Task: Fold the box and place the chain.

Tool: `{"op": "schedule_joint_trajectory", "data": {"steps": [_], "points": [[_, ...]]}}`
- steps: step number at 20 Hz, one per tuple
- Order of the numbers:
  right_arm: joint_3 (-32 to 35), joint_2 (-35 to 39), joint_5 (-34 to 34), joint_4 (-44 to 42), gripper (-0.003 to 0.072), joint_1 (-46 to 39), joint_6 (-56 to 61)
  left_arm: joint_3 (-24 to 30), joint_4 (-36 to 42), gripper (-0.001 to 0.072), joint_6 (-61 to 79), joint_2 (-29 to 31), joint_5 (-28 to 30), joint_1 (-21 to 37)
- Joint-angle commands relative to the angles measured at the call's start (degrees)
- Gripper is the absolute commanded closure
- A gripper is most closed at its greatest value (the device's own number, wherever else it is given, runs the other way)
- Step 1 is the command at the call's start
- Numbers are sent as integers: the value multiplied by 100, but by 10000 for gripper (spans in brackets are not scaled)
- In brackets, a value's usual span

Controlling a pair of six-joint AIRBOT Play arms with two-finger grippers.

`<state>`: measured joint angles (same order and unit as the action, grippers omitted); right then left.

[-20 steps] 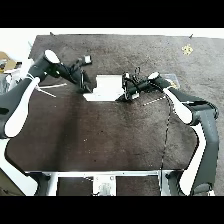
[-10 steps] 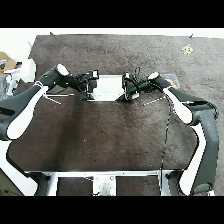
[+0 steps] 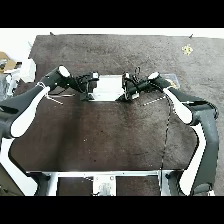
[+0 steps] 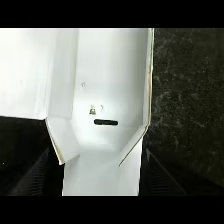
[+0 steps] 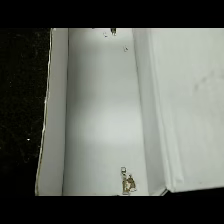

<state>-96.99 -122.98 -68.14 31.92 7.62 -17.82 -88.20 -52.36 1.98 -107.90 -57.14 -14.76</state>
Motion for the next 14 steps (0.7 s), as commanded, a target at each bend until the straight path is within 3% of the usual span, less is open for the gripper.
{"op": "schedule_joint_trajectory", "data": {"steps": [1, 6, 7, 8, 10, 11, 12, 13, 14], "points": [[2, -2, 0, 0, 238, 4, 2, -61, 42, 53, 4, -94, -92, 0], [2, -2, 0, 0, 238, 4, 2, -59, 48, 59, 4, -94, -31, -2], [2, -2, 0, 0, 238, 4, 2, -59, 48, 149, 4, -94, -31, -2], [2, -2, 0, 0, 238, 4, 2, -61, 48, 149, 4, -94, -28, -2], [2, -2, 0, 0, 238, 4, 2, -59, 48, 240, 2, -94, 28, -2], [2, -2, 0, 0, 239, 4, 2, -59, 48, 242, 0, -94, 98, -2], [2, -2, 0, 0, 238, 4, 2, -59, 48, 368, 0, -94, 127, -2], [2, -2, 0, 0, 238, 4, 2, -59, 50, 424, 0, -94, 155, -2], [2, -2, 0, 0, 239, 4, 2, -59, 52, 424, 2, -94, 188, -2]]}}
